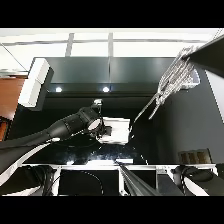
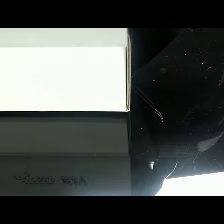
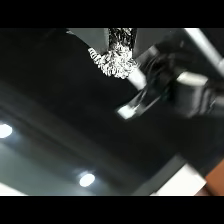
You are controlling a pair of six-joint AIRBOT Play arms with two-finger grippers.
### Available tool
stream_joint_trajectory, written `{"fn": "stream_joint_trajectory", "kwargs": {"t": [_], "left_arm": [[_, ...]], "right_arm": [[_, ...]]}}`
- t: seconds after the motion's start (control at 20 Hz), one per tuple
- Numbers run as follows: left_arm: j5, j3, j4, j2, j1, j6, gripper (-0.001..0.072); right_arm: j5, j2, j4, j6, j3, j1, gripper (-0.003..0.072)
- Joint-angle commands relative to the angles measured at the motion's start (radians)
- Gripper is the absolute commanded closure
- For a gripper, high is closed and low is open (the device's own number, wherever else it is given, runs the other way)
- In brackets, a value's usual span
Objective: Fold the box and place the chain.
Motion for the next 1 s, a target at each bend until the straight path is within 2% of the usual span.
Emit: {"fn": "stream_joint_trajectory", "kwargs": {"t": [0.0,0.45,0.7,0.95], "left_arm": [[0.0,0.0,0.0,0.0,0.0,0.0,0.068],[0.001,0.0,0.0,0.0,0.0,0.0,0.068],[0.0,0.0,0.0,0.0,0.0,0.0,0.068],[0.002,0.0,0.0,0.0,0.0,0.0,0.068]], "right_arm": [[0.045,0.002,0.012,0.0,-0.001,0.069,0.0643],[0.0,0.0,0.176,-0.039,-0.001,0.079,0.0642],[-0.021,-0.019,0.183,-0.045,-0.001,0.086,0.0643],[-0.097,-0.022,0.192,-0.048,-0.001,0.124,0.0642]]}}
